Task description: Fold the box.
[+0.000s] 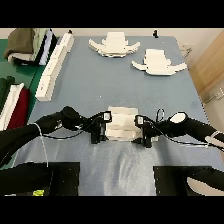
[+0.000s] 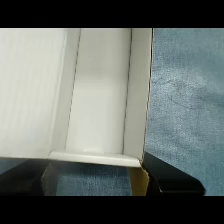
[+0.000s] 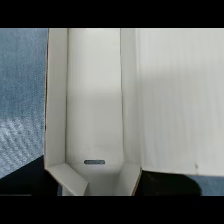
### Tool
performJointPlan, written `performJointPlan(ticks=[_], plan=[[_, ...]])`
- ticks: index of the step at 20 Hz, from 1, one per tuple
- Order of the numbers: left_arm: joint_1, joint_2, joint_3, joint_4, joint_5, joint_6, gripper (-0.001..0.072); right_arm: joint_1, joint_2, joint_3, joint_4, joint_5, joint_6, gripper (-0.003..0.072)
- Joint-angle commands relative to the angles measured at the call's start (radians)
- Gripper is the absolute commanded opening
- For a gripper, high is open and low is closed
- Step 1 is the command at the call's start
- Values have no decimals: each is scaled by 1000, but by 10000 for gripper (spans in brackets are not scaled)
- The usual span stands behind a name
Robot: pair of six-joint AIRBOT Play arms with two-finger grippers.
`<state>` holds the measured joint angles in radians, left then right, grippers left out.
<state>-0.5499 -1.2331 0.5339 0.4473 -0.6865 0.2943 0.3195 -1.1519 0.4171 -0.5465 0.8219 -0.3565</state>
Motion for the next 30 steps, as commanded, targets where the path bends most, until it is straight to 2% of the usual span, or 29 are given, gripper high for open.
performJointPlan(ticks=[1,26,27,28,30], plan=[[1,0,1,6,-6,0,453,0,0,1,1,0,0,542],[1,0,1,5,-3,-7,455,0,0,1,2,2,1,543],[1,0,1,5,-3,-7,455,0,0,1,19,2,0,665],[1,0,1,5,-4,-7,455,0,1,2,38,-3,-6,720],[1,0,1,5,-3,-7,455,0,7,3,31,10,-6,720]])
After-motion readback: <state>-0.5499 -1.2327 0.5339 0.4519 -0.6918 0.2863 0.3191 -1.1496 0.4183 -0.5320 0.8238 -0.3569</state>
